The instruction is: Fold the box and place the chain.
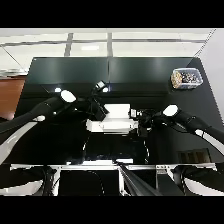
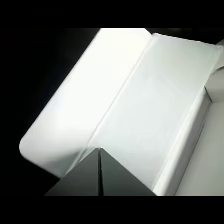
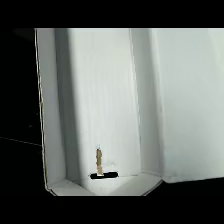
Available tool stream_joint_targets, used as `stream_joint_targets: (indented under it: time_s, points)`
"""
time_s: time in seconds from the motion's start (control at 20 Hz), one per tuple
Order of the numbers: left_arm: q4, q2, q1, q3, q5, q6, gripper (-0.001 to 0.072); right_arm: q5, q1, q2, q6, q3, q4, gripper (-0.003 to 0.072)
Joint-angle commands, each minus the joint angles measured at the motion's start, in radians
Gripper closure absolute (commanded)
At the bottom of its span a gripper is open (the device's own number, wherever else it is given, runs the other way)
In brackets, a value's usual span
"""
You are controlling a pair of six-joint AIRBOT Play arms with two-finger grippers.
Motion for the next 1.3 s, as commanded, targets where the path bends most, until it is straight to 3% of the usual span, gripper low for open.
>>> stream_joint_targets:
  time_s: [0.0,0.25,0.4,0.5,0.55,0.6,0.65,0.75,0.95,1.25]
  points:
    - [0.111,0.089,0.068,0.032,-0.005,-0.050,0.0685,-0.001,0.000,-0.001,0.000,0.000,0.000,0.0434]
    - [0.367,0.239,0.241,0.032,-0.183,-0.087,0.0686,-0.001,0.000,-0.001,-0.001,0.000,0.000,0.0434]
    - [0.370,0.286,0.289,0.026,-0.296,-0.082,0.0686,0.000,0.000,-0.001,-0.001,0.000,0.000,0.0434]
    - [0.364,0.306,0.270,0.020,-0.293,-0.057,0.0659,-0.001,0.000,-0.001,-0.001,0.000,0.000,0.0434]
    - [0.340,0.307,0.254,0.018,-0.292,-0.054,0.0489,-0.001,0.000,-0.001,-0.001,0.000,0.000,0.0434]
    - [0.336,0.305,0.225,0.011,-0.285,-0.022,0.0221,-0.001,0.000,-0.001,-0.001,0.000,0.000,0.0434]
    - [0.349,0.304,0.193,-0.003,-0.273,0.043,0.0001,0.000,0.000,-0.001,-0.001,0.000,0.000,0.0434]
    - [0.360,0.304,0.124,-0.044,-0.227,0.190,-0.0009,-0.001,0.000,-0.001,0.000,0.000,0.000,0.0434]
    - [0.465,0.298,0.026,-0.105,-0.029,0.212,-0.0008,-0.001,0.000,-0.001,-0.001,0.000,0.000,0.0434]
    - [0.431,0.253,0.025,-0.106,-0.129,0.206,-0.0005,-0.001,0.000,-0.001,-0.001,0.000,0.000,0.0434]
